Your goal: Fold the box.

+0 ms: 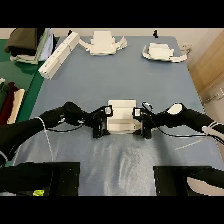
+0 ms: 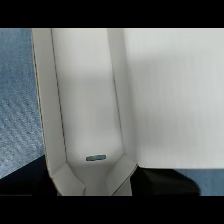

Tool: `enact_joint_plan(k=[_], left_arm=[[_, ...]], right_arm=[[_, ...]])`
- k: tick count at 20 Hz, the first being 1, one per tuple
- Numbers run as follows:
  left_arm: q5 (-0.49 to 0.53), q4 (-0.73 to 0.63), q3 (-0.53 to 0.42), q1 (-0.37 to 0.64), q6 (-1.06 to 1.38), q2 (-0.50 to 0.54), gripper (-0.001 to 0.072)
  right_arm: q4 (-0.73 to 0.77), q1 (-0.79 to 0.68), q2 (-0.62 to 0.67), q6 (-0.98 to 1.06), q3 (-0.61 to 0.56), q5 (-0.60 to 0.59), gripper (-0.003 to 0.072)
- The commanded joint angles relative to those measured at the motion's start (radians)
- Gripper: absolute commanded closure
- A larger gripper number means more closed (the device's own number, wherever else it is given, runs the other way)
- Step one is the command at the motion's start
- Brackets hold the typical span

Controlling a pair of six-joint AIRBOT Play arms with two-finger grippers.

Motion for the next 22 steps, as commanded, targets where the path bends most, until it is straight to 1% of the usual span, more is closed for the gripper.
enact_joint_plan(k=[1,12,13,14,17,19,22], left_arm=[[0.000,0.000,0.000,0.000,0.000,0.000,0.0227],[0.001,0.000,0.000,0.000,0.000,0.000,0.0227],[0.001,0.000,0.000,0.000,0.000,0.000,0.0227],[0.001,0.000,0.000,0.000,0.000,0.000,0.0227],[0.001,0.000,0.000,0.000,0.000,0.000,0.0227],[0.001,0.000,0.000,0.000,0.000,0.000,0.0227],[0.001,0.000,0.000,0.000,0.000,0.000,0.0227]], right_arm=[[0.001,0.000,0.000,0.000,0.001,0.000,0.0177],[0.014,0.000,0.000,0.001,0.001,0.015,0.0177],[0.014,0.000,0.000,0.000,0.001,0.032,0.0155],[0.009,0.000,0.003,0.001,0.001,0.035,-0.0023],[0.020,0.000,0.034,0.004,0.001,-0.003,-0.0034],[0.006,0.000,0.065,0.005,0.001,-0.004,-0.0034],[-0.102,0.000,0.111,0.122,0.001,0.042,-0.0034]])
